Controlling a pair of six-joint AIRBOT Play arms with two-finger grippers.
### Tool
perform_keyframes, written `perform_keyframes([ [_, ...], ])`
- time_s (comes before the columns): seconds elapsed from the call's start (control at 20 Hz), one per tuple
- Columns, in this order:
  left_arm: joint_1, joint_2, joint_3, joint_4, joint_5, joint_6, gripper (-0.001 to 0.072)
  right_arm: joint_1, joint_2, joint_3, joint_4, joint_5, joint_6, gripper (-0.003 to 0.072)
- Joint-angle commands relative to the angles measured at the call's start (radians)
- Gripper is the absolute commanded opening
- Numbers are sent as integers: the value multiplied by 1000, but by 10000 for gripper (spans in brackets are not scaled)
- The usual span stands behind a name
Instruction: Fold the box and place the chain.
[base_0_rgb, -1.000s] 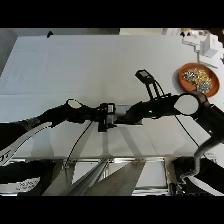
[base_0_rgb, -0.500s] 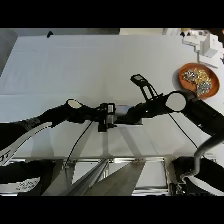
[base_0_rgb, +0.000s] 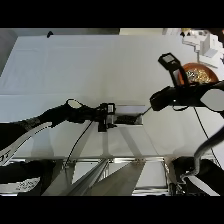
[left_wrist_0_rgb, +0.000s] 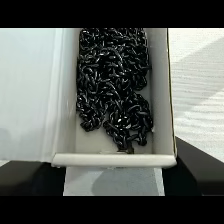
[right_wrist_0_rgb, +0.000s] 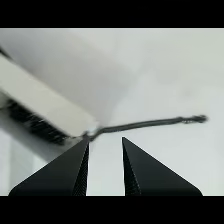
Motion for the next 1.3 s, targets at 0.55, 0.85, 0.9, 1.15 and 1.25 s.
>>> perform_keyframes([
  [0.55, 0, 0, 1, 0, 0, 0, 254, -124, -402, 5, -163, -90, 91, 386],
  [0.85, 0, 0, 1, 0, 0, 0, 254, -124, -491, 4, -174, -87, 141, 315],
  [0.9, 0, 0, 1, 0, 0, 0, 254, -124, -501, 4, -175, -85, 147, 315],
  [1.15, 0, 0, 1, 0, 0, 0, 254, -124, -524, 4, -178, -97, 165, 315],
  [1.25, 0, 0, 1, 0, 0, 0, 254, -124, -524, 4, -178, -113, 165, 314],
])
